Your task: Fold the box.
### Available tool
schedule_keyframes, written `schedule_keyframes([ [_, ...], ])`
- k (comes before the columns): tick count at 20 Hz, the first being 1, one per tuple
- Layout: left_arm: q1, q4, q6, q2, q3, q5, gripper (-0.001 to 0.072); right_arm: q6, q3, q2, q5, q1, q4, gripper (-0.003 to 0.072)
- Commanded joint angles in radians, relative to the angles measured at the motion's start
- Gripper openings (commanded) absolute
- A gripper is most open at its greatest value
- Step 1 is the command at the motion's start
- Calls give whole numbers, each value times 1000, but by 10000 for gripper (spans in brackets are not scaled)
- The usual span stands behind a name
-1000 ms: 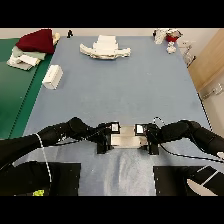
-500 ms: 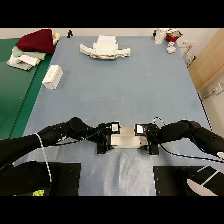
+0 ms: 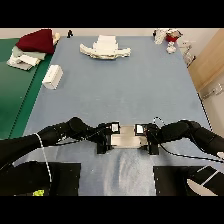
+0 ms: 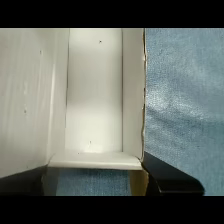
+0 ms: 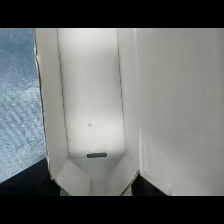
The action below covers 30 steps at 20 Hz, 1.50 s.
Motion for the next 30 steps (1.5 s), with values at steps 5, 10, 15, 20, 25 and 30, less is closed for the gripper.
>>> schedule_keyframes([
  [5, 0, 0, 0, 0, 0, 0, 392, 69, 20, 27, -42, 1, -44, 720],
  [10, 0, 0, 0, 0, 0, 0, 393, 439, 64, 184, -201, 1, -282, 720],
  [15, 0, 0, 0, 0, 0, 0, 392, 1138, 149, 324, -397, 1, -245, 699],
  [20, 0, 0, 0, 0, 0, 0, 392, 1416, 93, 281, -243, 73, 176, 345],
  [25, 0, 0, 0, 0, 0, 0, 392, 1557, 172, 120, 116, 190, 125, 220],
  [30, 0, 0, 0, 0, 0, 0, 392, 1558, 277, -63, 111, 114, -24, 220],
])
